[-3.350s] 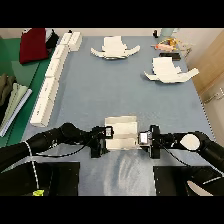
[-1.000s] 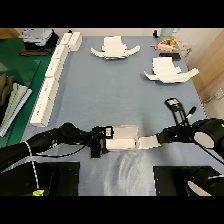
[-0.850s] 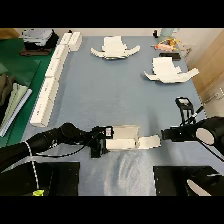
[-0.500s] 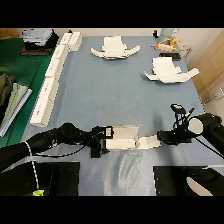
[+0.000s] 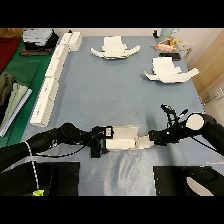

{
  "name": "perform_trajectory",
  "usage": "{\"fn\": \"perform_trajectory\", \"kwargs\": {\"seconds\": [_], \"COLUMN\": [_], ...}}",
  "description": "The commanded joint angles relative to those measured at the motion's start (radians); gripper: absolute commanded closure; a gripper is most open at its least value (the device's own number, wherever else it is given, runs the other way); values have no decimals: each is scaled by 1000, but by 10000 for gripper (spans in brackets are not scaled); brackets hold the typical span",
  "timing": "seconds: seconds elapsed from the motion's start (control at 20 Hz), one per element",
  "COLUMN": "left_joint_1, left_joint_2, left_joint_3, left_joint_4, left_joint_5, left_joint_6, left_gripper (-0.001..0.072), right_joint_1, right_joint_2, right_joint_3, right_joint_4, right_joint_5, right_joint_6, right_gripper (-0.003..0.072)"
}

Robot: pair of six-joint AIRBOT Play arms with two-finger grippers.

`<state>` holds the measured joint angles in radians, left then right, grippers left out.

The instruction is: Fold the box.

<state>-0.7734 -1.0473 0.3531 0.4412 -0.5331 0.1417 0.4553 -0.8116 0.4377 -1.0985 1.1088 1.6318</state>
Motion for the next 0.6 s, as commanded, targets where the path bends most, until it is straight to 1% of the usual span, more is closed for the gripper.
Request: {"fn": "perform_trajectory", "kwargs": {"seconds": [0.0,0.1,0.25,0.3,0.35,0.4,0.45,0.55], "left_joint_1": [0,0,0,0,0,0,0,0], "left_joint_2": [0,0,0,0,0,0,0,0], "left_joint_3": [0,0,0,0,0,0,0,0], "left_joint_4": [0,0,0,0,0,0,0,0], "left_joint_5": [0,0,0,0,0,0,0,0], "left_joint_6": [0,0,0,0,0,0,0,0], "left_gripper": [185,184,184,184,185,185,184,184], "right_joint_1": [0,0,0,0,0,0,0,0], "right_joint_2": [2,3,3,3,3,3,3,3], "right_joint_3": [0,0,0,0,0,3,7,22], "right_joint_4": [84,58,112,147,173,183,181,170], "right_joint_5": [8,8,8,8,8,8,8,8], "right_joint_6": [-80,-79,-101,-134,-148,-149,-149,-149], "right_gripper": [680,680,680,651,580,454,388,387]}}
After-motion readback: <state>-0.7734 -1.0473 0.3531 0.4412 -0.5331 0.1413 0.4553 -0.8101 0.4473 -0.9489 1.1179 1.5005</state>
